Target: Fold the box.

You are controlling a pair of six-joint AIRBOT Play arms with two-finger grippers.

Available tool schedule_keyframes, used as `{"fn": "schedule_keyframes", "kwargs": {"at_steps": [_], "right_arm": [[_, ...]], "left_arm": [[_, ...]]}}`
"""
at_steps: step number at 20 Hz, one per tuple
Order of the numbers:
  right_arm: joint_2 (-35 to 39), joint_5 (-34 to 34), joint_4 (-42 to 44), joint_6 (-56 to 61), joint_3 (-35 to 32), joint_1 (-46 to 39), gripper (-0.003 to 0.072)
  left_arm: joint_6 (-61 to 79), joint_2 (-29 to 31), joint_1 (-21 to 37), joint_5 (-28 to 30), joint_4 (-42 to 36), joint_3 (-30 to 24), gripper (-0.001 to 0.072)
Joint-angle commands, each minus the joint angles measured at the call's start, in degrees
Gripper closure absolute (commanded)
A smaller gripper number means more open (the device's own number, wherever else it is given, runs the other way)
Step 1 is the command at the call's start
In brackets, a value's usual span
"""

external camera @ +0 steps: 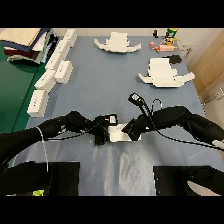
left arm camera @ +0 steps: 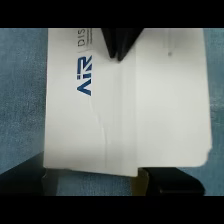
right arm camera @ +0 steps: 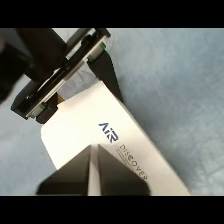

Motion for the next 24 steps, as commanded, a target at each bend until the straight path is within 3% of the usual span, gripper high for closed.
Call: {"fn": "schedule_keyframes", "kwargs": {"at_steps": [1, 5, 8, 9, 16, 24], "right_arm": [[3.3, 3.5, -2.1, -5.2, -0.5, 1.9, 0.0471], [4.5, 2.2, -6.6, -13.4, 0.5, 1.9, 0.0163], [4.1, 0.7, -9.6, -18.8, 0.5, 1.9, 0.0149], [4.0, 0.7, -10.6, -21.0, 0.5, 2.3, 0.0094], [2.1, 6.7, -21.3, -26.7, 0.5, 9.1, 0.0094], [1.6, 9.0, -22.9, -26.6, 0.5, 9.2, 0.0094]], "left_arm": [[0.0, 0.0, 0.0, 0.0, 0.0, 0.0, 0.0287], [0.0, 0.0, 0.0, 0.0, 0.0, 0.0, 0.0287], [0.0, 0.0, 0.0, 0.0, 0.0, 0.0, 0.0287], [0.0, 0.0, 0.0, 0.0, 0.0, 0.0, 0.0287], [0.0, 0.0, 0.0, 0.0, 0.0, 0.0, 0.0287], [0.0, 0.0, 0.0, 0.0, 0.0, 0.0, 0.0287]]}}
